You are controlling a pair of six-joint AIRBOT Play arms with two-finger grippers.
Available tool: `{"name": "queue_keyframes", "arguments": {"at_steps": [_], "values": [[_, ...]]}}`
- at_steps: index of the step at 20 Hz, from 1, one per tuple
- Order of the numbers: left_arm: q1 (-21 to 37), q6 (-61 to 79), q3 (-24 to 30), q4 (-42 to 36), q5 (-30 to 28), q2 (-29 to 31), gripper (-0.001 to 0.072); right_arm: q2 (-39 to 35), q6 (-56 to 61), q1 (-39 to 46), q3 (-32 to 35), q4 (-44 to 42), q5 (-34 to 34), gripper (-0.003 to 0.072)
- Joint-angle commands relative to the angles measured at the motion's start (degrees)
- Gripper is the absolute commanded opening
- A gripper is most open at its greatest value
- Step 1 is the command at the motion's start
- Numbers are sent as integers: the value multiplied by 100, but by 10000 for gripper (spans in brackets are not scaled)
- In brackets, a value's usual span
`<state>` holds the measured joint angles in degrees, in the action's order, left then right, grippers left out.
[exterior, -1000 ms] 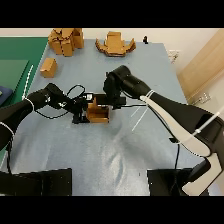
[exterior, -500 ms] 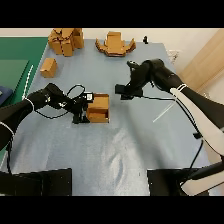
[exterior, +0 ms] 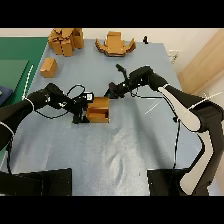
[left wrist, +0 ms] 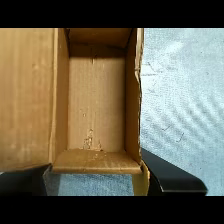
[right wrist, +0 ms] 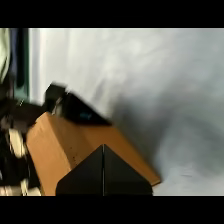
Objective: Fold the box.
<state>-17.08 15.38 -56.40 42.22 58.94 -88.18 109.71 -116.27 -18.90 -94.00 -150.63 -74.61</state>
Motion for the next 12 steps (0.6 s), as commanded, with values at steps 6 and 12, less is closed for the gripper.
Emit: {"name": "queue_keyframes", "arguments": {"at_steps": [6, 12], "values": [[4, -46, 0, 2, 15, 4, 220, -1067, -2044, -890, 861, 1263, 439, 2], [4, -44, 0, 2, 13, 4, 220, -1469, -3049, -1292, 1561, 1285, 1493, 54]]}}
